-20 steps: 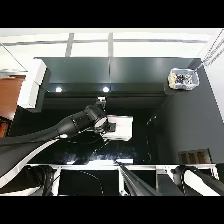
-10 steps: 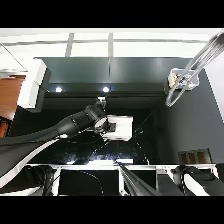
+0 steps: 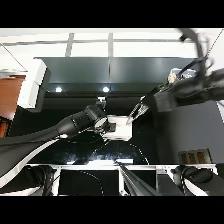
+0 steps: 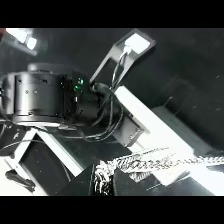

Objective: Fold the box and place the chain.

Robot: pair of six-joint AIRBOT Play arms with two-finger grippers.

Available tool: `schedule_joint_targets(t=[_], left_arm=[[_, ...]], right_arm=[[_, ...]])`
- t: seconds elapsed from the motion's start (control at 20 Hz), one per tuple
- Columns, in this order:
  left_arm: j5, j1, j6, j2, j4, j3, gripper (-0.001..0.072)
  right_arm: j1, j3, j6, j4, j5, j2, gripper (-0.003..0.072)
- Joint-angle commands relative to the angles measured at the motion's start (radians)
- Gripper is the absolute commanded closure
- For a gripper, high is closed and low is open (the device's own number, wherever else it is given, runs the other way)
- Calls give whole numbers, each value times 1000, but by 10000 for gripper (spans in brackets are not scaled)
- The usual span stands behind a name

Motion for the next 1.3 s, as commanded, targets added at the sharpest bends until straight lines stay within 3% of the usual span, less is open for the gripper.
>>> schedule_joint_targets(t=[0.0,0.25,0.6,0.75,0.8,0.85,0.9,1.05,1.2,1.25], left_arm=[[0,0,0,-1,1,0,678],[0,0,0,-1,0,0,678],[0,0,0,-1,0,0,678],[0,0,0,-1,0,0,678],[0,0,0,-1,0,0,678],[0,0,0,-1,0,0,678],[0,0,0,-1,0,0,678],[0,0,0,-1,0,0,678],[0,0,0,-1,1,0,678],[0,0,0,-1,0,0,678]], right_arm=[[43,-90,4,6,-49,-2,642],[78,-177,38,6,-74,-2,642],[153,-373,85,11,-286,-3,641],[175,-394,108,10,-335,-35,640],[175,-394,118,4,-348,-42,487],[169,-393,121,-12,-362,-42,282],[148,-389,121,-19,-353,-40,248],[-11,-357,120,-119,-257,-7,247],[-208,-360,126,-364,-275,24,249],[-258,-380,161,-477,-339,23,249]])
